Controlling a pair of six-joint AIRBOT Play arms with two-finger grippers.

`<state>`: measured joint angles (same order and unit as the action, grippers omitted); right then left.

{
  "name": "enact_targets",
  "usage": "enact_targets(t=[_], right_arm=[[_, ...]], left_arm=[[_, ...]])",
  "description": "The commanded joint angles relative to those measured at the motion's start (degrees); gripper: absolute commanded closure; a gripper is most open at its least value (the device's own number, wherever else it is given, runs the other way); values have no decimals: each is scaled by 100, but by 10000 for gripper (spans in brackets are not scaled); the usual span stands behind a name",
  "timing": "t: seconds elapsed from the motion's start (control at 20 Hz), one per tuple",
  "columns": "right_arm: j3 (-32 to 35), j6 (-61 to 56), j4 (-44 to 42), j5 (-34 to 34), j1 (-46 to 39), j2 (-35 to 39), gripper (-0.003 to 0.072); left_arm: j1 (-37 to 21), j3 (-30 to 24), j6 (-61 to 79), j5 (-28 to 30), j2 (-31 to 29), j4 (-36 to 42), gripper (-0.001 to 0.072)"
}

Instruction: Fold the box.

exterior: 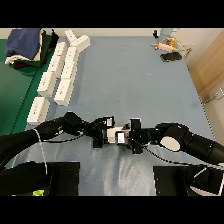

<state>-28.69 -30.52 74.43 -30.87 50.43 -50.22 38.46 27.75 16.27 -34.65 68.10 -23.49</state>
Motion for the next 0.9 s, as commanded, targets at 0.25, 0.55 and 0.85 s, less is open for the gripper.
enact_targets(t=[0.25, 0.55, 0.85], right_arm=[[2, 17, 85, 138, 140, 162, 164], [0, 15, 192, 313, 138, 282, 164], [0, 13, 166, 461, 138, 435, 164]], left_arm=[[4, 4, 17, -28, 2, -9, 229], [4, 4, 17, -28, 2, -9, 229], [4, 4, 20, -28, 2, -9, 229]])
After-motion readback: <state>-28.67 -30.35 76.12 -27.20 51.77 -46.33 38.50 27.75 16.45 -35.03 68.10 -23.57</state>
